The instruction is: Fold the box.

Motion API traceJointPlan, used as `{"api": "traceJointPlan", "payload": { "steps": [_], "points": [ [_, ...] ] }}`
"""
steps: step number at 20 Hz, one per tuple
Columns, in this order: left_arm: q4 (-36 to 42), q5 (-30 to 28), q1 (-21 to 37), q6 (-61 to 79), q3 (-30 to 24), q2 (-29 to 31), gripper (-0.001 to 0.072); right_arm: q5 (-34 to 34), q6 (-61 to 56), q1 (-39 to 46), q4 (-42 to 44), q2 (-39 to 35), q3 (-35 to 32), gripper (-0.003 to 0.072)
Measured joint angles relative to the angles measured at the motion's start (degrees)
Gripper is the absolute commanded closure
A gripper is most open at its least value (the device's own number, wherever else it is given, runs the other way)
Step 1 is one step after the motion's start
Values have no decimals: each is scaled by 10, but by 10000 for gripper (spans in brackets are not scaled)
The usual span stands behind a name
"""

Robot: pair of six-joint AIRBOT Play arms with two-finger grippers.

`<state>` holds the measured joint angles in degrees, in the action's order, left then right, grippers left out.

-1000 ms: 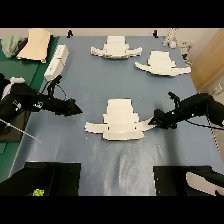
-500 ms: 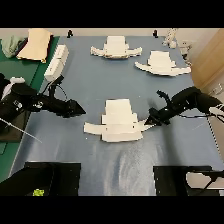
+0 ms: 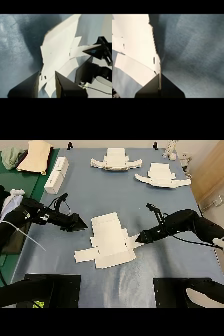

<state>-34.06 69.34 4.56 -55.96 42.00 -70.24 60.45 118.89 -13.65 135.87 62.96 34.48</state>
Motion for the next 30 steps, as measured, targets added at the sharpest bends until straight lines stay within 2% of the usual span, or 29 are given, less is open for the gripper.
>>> {"api": "traceJointPlan", "payload": {
  "steps": [6,11,16,20,23,24,25,27,30],
  "points": [
    [18,-30,-10,35,21,-93,426,-17,-14,-15,3,-23,-14,684],
    [35,-38,-67,63,80,-159,426,-21,-19,-17,2,-26,-17,684],
    [39,0,-109,87,124,-181,427,-24,-20,-17,-1,-26,-17,684],
    [33,55,-120,97,134,-188,428,-25,-20,-17,-2,-26,-17,684],
    [30,71,-122,100,136,-190,431,-26,-20,-17,-3,-26,-17,685],
    [30,74,-123,102,136,-190,587,-26,-20,-17,-3,-26,-17,684],
    [29,77,-124,104,136,-191,665,-27,-20,-17,-3,-26,-17,684],
    [31,83,-124,112,137,-191,692,-29,-20,-17,-3,-26,-17,684],
    [30,82,-125,127,137,-191,694,-30,-20,-17,-3,-26,-17,683]
  ]
}}
